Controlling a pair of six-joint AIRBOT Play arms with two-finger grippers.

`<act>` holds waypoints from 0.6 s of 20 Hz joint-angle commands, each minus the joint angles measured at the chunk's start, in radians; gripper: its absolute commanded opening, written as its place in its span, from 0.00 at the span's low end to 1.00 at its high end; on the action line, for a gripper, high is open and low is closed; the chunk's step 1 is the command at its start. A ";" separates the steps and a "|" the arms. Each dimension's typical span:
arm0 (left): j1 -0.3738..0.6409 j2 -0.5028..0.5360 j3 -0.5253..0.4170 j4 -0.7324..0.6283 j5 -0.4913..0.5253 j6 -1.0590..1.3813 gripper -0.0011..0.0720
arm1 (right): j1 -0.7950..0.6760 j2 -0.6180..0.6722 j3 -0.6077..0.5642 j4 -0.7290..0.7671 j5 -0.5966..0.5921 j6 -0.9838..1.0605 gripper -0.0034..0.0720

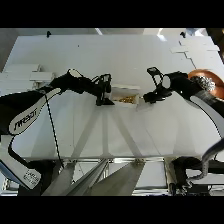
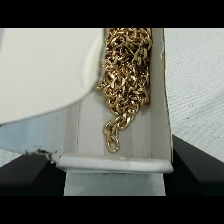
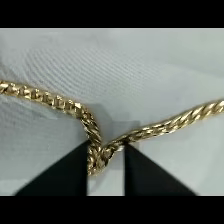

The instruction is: Fold the box and place the chain.

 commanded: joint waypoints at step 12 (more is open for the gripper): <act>0.001 0.000 0.001 0.000 0.000 0.000 0.42 | 0.013 0.163 -0.002 0.011 0.018 -0.057 0.06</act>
